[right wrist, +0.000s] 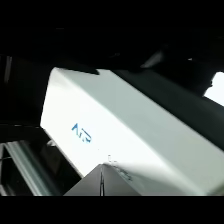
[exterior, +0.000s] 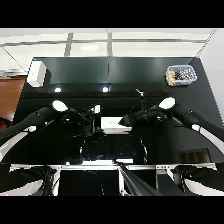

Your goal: Fold the box and place the chain.

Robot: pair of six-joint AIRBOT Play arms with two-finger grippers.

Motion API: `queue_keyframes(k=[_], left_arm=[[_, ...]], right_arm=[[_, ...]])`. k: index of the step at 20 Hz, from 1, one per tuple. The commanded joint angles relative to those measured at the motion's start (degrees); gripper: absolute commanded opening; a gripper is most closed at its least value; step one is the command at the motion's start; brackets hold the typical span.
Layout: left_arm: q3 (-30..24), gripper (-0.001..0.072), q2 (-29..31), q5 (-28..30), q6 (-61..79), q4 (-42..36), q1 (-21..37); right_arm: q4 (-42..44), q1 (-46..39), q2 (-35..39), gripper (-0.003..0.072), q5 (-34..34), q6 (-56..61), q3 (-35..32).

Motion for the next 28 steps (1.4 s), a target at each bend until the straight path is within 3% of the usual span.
queue_keyframes(k=[1,5,6,7,8,13,15,18,24,28], left_arm=[[0.04,0.0276,-0.04,-0.04,0.04,0.02,0.0],[0.35,0.03,0.04,-0.26,0.02,0.02,0.02],[0.63,0.0385,0.28,-0.52,0.02,0.07,0.02],[0.9,0.0633,0.79,-0.83,0.02,0.07,0.07],[1.25,0.0711,1.53,-1.03,-0.22,0.09,0.07],[1.92,0.071,8.92,-5.81,-0.22,0.61,0.15],[1.95,0.0708,9.35,-6.27,-0.22,-4.24,-0.07],[2.8,0.0708,6.12,-4.11,-0.15,-14.95,-1.38],[9.14,0.0708,-5.01,-4.22,-6.14,-14.23,-5.01],[9.44,0.0708,-6.25,-6.67,-7.93,-11.72,-5.03]], right_arm=[[-1.2,-5.22,5.53,0.0024,11.08,-1.07,2.27],[-9.84,-17.27,16.83,0.0025,18.73,2.75,2.49],[-11.98,-19.74,19.04,0.0025,19.85,4.17,2.47],[-13.73,-22.01,21.07,0.0025,20.9,5.31,2.47],[-14.67,-23.8,22.73,0.0024,21.99,5.88,2.47],[-15.76,-26.14,24.83,0.0025,24.13,7.54,2.4],[-15.74,-26.14,24.83,0.0024,23.21,7.61,2.38],[-15.54,-26.14,24.83,0.0025,21.81,8.33,2.34],[-15.54,-26.14,24.81,0.0025,21.18,8.39,2.32],[-15.61,-26.14,24.81,0.0025,20.83,8.37,2.29]])
